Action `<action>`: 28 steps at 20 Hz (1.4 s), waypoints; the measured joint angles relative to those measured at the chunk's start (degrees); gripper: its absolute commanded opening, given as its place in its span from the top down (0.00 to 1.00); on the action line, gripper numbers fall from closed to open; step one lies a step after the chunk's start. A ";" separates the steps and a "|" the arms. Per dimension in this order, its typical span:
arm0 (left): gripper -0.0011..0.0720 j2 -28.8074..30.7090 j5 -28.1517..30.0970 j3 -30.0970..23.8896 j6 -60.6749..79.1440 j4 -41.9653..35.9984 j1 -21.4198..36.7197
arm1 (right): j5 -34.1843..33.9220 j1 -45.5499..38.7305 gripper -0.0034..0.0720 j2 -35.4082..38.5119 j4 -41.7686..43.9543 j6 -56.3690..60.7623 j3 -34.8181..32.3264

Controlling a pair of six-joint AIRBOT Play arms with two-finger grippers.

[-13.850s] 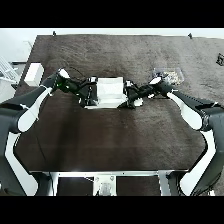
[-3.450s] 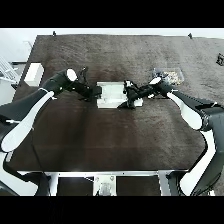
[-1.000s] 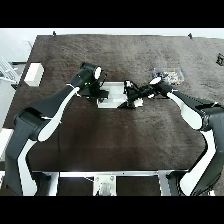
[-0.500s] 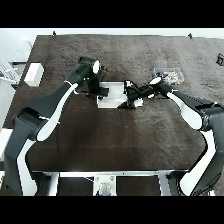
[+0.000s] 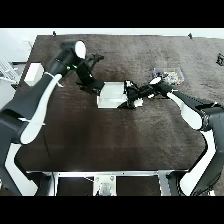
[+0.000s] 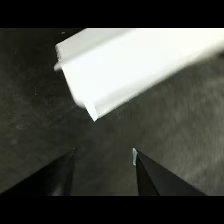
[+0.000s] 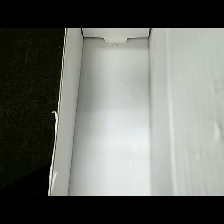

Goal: Fold the box and place the chain.

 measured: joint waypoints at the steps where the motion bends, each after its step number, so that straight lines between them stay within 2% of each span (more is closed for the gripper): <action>1: 0.41 0.46 0.07 -0.42 4.17 -1.49 1.27 | 0.02 0.00 0.22 0.00 0.00 0.00 0.00; 5: 0.41 1.07 2.01 -5.44 27.04 -14.05 8.13 | 0.02 0.00 0.22 0.00 0.00 0.00 0.00; 7: 0.39 1.16 3.15 -8.52 38.14 -17.86 10.60 | 0.02 0.00 0.22 0.00 0.00 0.00 0.00; 8: 0.00 1.16 5.05 -10.27 43.87 -18.71 11.50 | 0.02 0.00 0.22 0.00 0.00 0.00 0.00; 13: 0.00 1.11 17.97 -23.10 74.47 -24.98 14.16 | 0.02 0.00 0.22 0.00 0.00 0.00 0.00; 16: 0.00 1.11 25.42 -29.33 82.93 -26.77 14.80 | 0.02 0.00 0.22 0.00 0.00 0.00 0.00; 18: 0.00 1.09 28.61 -31.36 86.73 -29.35 14.78 | 0.02 0.00 0.22 0.00 0.00 0.00 0.00; 21: 0.00 0.33 30.80 -32.81 95.97 -33.81 15.04 | 0.02 0.00 0.22 0.00 0.00 0.00 0.00; 28: 0.00 -3.23 27.76 -33.42 109.77 -43.21 15.13 | 0.02 0.00 0.22 0.00 -0.02 0.00 0.00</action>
